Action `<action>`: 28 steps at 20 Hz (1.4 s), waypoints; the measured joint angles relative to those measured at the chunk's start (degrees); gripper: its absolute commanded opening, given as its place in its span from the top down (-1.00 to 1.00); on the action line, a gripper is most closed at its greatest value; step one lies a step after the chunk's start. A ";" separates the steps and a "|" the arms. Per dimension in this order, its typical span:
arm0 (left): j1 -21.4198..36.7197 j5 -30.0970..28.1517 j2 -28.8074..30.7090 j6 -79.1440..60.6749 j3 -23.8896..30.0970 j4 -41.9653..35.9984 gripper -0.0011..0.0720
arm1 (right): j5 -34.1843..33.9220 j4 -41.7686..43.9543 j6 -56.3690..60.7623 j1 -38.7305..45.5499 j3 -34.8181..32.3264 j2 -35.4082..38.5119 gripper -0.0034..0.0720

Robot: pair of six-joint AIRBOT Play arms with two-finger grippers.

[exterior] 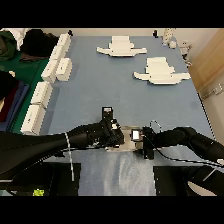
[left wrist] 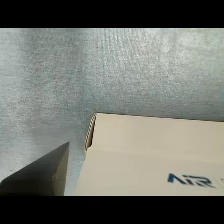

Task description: Fold the box.

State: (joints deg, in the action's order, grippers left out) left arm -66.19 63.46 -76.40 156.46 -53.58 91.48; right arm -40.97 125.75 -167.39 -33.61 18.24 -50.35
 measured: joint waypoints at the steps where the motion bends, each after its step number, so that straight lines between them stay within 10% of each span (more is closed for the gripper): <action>1: 0.00 0.11 0.00 0.13 -0.02 -0.02 -0.35 | 0.00 0.00 0.00 0.00 0.00 0.00 -0.45; 9: -0.55 0.15 -0.04 1.79 0.24 -0.24 -0.34 | -0.02 0.00 0.00 0.00 0.00 0.00 -0.45; 11: -0.61 0.13 -0.04 2.19 0.33 -0.24 0.15 | 0.00 0.00 -0.02 0.00 0.00 0.00 -0.45; 20: -0.61 -3.13 -0.57 2.56 0.42 0.02 0.15 | 0.00 0.00 0.00 0.00 0.00 0.00 -0.45; 22: -0.70 -3.17 -1.14 2.54 0.42 0.22 0.93 | 0.00 -0.02 0.00 0.00 0.00 0.00 -0.45; 28: -1.16 -2.19 -1.73 2.43 0.37 0.74 0.93 | 0.00 -0.02 0.11 0.02 0.00 0.00 -0.45</action>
State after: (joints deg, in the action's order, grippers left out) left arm -67.35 61.28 -78.13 158.89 -53.21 92.23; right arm -40.97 125.73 -167.28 -33.58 18.24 -50.35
